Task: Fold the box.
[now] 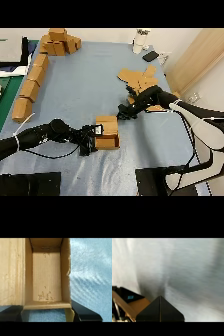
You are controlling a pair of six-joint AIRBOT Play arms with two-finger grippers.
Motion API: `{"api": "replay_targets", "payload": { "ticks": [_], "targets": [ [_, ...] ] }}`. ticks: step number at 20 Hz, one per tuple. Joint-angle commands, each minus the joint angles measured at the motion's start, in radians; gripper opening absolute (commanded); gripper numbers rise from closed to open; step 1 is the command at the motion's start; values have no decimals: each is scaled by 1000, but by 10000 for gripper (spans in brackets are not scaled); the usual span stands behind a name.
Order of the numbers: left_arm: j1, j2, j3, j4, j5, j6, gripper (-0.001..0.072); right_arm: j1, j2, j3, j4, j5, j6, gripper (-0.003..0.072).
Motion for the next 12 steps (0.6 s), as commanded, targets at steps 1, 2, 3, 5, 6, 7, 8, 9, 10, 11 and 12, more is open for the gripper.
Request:
{"api": "replay_targets", "payload": {
  "ticks": [1,2,3,5,6,7,8,9,10,11,12],
  "targets": [
    [1,0,1,0,0,0,403,79,-18,14,39,-58,-174,4],
    [1,0,1,0,0,0,403,108,-13,14,38,-58,-200,4],
    [1,0,1,0,0,0,402,138,-3,14,37,-60,-227,5],
    [1,0,1,0,0,0,402,193,37,13,7,-58,-265,4],
    [1,0,1,0,0,0,402,215,65,7,-11,-48,-280,4],
    [1,0,1,0,1,0,402,238,98,-3,-37,-22,-282,5],
    [1,0,1,0,0,0,402,260,132,-18,-56,10,-282,5],
    [1,0,1,0,0,0,402,283,171,-38,-69,43,-287,5],
    [1,0,1,0,1,0,402,303,204,-56,-75,67,-299,5],
    [1,0,1,0,0,0,402,322,238,-71,-91,85,-304,5],
    [1,0,1,0,0,0,402,336,264,-80,-117,95,-304,5]
  ]
}}
